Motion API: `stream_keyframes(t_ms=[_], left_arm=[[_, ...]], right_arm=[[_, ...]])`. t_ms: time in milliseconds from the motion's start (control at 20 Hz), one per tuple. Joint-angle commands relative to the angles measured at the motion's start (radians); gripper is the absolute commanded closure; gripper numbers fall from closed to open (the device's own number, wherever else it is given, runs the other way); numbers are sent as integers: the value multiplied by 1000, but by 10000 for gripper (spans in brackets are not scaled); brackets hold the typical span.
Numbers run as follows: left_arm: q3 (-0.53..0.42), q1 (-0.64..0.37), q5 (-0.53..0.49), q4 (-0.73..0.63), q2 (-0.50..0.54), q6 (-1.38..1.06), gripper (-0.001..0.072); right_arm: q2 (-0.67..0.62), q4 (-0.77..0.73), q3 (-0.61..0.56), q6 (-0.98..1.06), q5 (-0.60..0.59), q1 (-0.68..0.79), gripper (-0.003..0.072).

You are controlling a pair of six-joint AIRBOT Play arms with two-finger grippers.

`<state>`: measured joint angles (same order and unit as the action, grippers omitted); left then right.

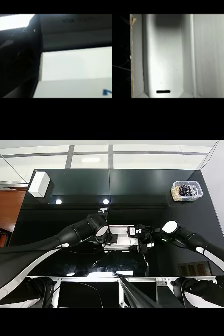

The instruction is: Fold the box and place the chain.

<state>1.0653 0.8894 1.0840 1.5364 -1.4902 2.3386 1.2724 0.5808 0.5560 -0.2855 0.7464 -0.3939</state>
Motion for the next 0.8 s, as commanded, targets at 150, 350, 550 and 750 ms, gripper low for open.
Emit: stream_keyframes(t_ms=[150, 350, 550, 750], left_arm=[[1, 0, -13, 4, -5, 64, 491], [1, 0, -18, 4, -5, 98, 491], [1, 0, -24, 0, -5, 101, 604], [1, 0, -24, -4, -5, 99, 683]], right_arm=[[1, 0, -1, 0, 0, -1, 217], [1, 0, 0, 0, 0, -1, 217], [1, 0, 0, 1, 0, -1, 217], [1, 0, 0, 1, 0, -1, 217]])
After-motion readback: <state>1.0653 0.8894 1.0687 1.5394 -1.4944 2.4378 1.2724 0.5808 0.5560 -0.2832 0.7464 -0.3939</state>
